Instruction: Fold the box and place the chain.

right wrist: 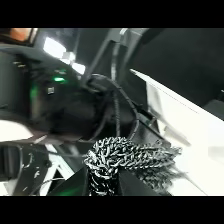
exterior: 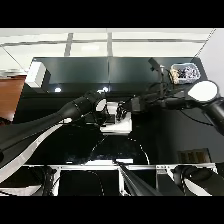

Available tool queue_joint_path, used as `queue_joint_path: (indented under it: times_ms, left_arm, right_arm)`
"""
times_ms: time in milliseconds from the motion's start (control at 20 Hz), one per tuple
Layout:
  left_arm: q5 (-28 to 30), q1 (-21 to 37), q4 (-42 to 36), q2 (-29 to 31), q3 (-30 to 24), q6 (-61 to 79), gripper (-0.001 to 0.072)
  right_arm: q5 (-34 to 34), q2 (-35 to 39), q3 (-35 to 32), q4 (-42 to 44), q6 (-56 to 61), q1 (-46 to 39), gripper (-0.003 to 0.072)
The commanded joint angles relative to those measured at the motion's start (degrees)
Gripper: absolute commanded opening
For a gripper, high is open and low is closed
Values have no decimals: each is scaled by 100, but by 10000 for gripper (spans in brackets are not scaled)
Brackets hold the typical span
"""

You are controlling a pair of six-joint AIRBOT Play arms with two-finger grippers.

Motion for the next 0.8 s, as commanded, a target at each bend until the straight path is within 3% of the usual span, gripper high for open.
queue_joint_path:
  times_ms: [0,350,450,750]
  left_arm:
    - [0,4,0,4,4,0,25]
    - [2,4,0,4,4,0,26]
    - [17,4,-2,4,4,0,26]
    - [15,0,-31,4,4,0,25]
  right_arm:
    - [-205,-284,-37,-262,-2,96,15]
    - [-103,-568,-39,-813,63,122,33]
    - [-74,-568,-37,-1088,68,81,349]
    - [1032,-264,-33,-1805,-24,-1290,375]
